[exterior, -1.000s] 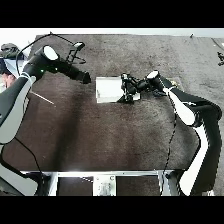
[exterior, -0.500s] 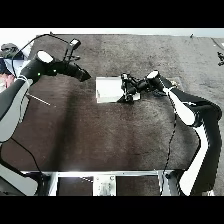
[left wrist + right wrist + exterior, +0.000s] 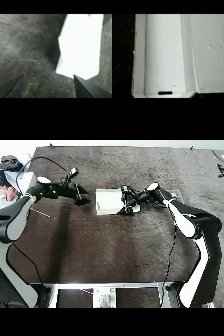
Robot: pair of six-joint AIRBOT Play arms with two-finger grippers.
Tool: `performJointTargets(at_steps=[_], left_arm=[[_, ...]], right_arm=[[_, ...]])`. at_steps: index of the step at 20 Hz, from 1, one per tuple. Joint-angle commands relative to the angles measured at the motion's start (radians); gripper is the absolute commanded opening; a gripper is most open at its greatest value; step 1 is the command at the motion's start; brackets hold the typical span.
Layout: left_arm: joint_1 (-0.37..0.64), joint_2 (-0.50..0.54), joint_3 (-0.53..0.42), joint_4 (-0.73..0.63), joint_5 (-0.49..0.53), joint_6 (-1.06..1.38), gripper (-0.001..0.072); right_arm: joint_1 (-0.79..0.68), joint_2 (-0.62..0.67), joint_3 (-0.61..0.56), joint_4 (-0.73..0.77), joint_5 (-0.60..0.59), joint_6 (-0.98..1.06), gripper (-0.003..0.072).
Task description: Fold the box and place the chain.
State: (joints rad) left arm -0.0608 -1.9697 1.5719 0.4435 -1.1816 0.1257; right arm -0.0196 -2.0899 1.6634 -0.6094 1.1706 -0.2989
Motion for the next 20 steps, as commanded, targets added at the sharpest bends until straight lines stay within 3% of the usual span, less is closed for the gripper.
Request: performJointTargets(at_steps=[1,20], left_arm=[[-0.019,-0.064,-0.002,-0.011,-0.060,0.172,0.0720],[-0.068,-0.080,-0.001,-0.020,-0.077,0.303,0.0720]], right_arm=[[0.001,0.000,0.001,0.000,0.001,0.000,0.0375],[0.001,0.000,0.001,0.000,0.001,0.000,0.0375]])
